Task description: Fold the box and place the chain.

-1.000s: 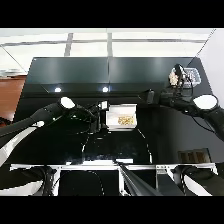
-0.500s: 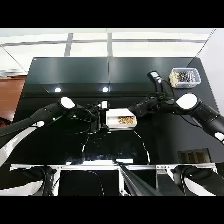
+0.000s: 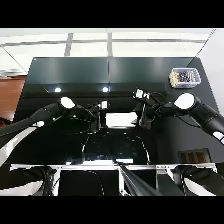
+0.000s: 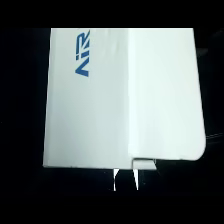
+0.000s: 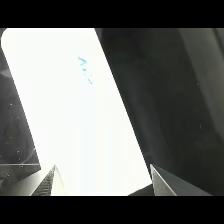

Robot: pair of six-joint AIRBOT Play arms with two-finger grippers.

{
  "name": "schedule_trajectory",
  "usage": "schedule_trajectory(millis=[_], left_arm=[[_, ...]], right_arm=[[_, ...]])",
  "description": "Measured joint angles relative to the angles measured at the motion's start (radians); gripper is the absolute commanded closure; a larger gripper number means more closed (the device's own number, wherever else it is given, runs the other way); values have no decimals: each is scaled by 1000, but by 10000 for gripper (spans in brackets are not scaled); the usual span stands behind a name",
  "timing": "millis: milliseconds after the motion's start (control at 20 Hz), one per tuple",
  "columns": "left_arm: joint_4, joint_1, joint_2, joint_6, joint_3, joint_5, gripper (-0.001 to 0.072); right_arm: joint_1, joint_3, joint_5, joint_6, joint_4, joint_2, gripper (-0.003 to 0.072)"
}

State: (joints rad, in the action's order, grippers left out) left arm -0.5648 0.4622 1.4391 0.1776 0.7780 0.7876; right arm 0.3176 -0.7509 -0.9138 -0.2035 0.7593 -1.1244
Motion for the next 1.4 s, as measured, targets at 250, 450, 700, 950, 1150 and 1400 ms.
schedule_trajectory(millis=[250, 450, 700, 950, 1150, 1400], left_arm=[[0, 0, 1, 1, 0, 1, 338], [0, 0, 1, 2, 0, 1, 338], [0, 0, 2, 3, 0, 1, 338], [0, 0, 2, 3, 0, 1, 338], [0, 0, 2, 2, 0, 1, 338], [0, 0, 2, 2, 0, 1, 338]], right_arm=[[2, 0, 15, 77, -15, -22, 127], [2, 0, 15, 118, -38, -31, 347], [2, 0, -4, 134, -49, -34, 507], [2, 0, -20, 136, -46, -34, 478], [2, 0, -29, 133, -42, -34, 359], [2, 0, -27, 133, -43, -34, 360]])
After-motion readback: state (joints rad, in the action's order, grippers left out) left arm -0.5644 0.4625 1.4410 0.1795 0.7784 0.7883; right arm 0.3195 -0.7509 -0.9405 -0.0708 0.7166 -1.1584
